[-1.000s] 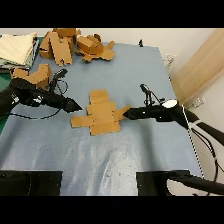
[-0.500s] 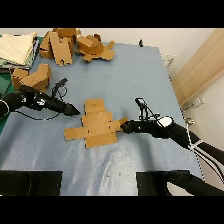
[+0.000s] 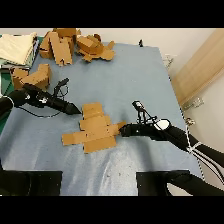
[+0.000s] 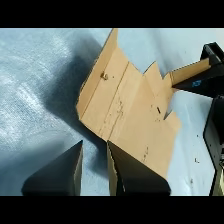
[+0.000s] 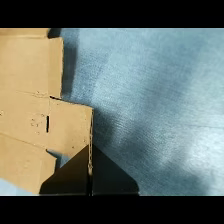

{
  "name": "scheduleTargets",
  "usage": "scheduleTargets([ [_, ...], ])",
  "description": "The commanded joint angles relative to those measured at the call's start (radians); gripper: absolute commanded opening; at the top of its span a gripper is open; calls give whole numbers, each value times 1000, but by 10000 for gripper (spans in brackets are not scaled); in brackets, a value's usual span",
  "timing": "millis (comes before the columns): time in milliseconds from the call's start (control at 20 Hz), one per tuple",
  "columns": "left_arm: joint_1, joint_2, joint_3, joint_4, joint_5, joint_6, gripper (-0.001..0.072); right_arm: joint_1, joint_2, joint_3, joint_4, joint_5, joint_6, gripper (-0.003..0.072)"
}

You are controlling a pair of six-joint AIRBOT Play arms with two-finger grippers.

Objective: Fold the box.

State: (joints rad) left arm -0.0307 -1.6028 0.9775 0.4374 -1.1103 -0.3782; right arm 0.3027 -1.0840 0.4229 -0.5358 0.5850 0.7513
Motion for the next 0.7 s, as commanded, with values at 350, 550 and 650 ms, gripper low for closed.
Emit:
scheduleTargets([
  [350,-53,-76,47,-19,3,-22,248,4,1,0,-3,1,8,-4],
  [550,-89,-77,69,-32,1,-23,248,4,1,0,-3,0,8,-4],
  [650,-95,-76,76,-43,-8,-23,247,4,1,0,-3,0,8,-4],
])
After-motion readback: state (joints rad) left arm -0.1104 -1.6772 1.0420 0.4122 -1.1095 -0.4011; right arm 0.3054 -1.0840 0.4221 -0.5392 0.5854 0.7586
